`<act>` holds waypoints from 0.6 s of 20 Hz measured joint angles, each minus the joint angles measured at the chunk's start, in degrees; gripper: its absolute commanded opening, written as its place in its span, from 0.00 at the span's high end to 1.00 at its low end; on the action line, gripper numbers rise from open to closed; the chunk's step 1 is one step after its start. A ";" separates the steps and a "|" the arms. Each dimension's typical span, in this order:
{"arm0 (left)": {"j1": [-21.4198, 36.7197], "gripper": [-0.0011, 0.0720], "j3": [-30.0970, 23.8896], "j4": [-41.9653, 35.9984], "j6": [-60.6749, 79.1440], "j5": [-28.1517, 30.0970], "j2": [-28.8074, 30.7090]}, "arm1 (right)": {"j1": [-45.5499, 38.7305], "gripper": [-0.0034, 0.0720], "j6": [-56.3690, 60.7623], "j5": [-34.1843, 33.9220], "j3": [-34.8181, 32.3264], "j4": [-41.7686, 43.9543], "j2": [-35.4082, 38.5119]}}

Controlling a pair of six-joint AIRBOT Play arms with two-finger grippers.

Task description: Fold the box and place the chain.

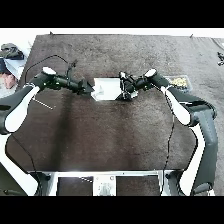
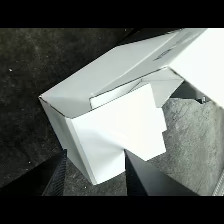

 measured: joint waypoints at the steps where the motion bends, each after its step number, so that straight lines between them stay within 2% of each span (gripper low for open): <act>1: -0.11 0.46 0.07 -0.04 -0.17 -0.02 0.00 | 0.00 0.46 -0.02 0.00 0.02 0.00 0.00; 7: -1.38 0.46 0.79 0.81 -2.69 0.11 0.00 | 0.00 0.46 -0.02 0.00 0.02 0.00 0.00; 12: -3.67 0.46 4.74 7.61 -9.09 0.66 0.00 | 0.00 0.46 0.00 0.00 0.02 0.02 0.00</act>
